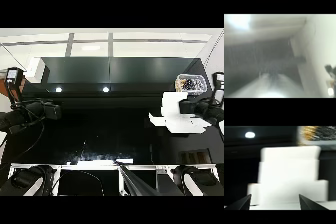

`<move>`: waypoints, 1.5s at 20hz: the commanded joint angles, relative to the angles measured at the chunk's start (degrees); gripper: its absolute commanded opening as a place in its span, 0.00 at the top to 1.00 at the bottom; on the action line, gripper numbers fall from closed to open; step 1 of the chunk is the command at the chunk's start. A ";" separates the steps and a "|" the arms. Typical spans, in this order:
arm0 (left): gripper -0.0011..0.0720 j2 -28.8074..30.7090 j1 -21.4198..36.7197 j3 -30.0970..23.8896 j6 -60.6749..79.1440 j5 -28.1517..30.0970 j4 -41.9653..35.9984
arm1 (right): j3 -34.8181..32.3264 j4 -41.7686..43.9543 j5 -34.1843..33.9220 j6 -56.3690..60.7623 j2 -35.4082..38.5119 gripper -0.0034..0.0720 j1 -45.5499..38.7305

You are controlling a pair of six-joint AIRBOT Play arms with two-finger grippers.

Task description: Fold the box and place the chain.

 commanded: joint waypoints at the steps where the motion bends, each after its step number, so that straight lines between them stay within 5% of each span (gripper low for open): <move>1: 0.02 -1.51 0.04 0.00 -0.31 7.72 -0.04 | 2.69 -10.75 1.79 6.49 -6.88 0.03 -15.96; 6: 0.02 -3.61 0.04 0.00 -0.31 6.80 -0.07 | 14.93 8.07 5.51 -6.51 -25.11 0.03 -48.30; 10: 0.02 -5.60 0.04 0.00 -0.31 6.71 -0.11 | 25.42 40.57 22.95 -37.20 -40.00 0.03 -62.16; 15: 0.02 -6.60 0.04 0.00 -0.31 6.97 -0.11 | 36.87 46.60 50.42 -42.95 -60.46 0.03 -60.06; 21: 0.02 -6.60 0.04 0.00 -0.31 6.97 -0.11 | 38.25 38.38 50.29 -42.97 -67.36 0.03 -52.02; 22: 0.02 -6.60 0.04 0.00 -0.28 6.95 -0.11 | 38.27 38.80 49.70 -43.47 -67.36 0.16 -51.74; 25: 0.02 -6.60 0.04 0.00 -0.31 6.95 -0.11 | 38.38 41.20 51.04 -45.44 -67.34 0.78 -51.78; 26: 0.02 -6.60 0.04 0.00 -0.31 6.97 -0.09 | 38.38 41.72 52.26 -45.99 -67.34 0.90 -51.78; 30: 0.02 -6.60 0.04 0.00 -0.31 6.99 -0.11 | 37.53 42.95 53.96 -46.51 -64.63 0.90 -51.30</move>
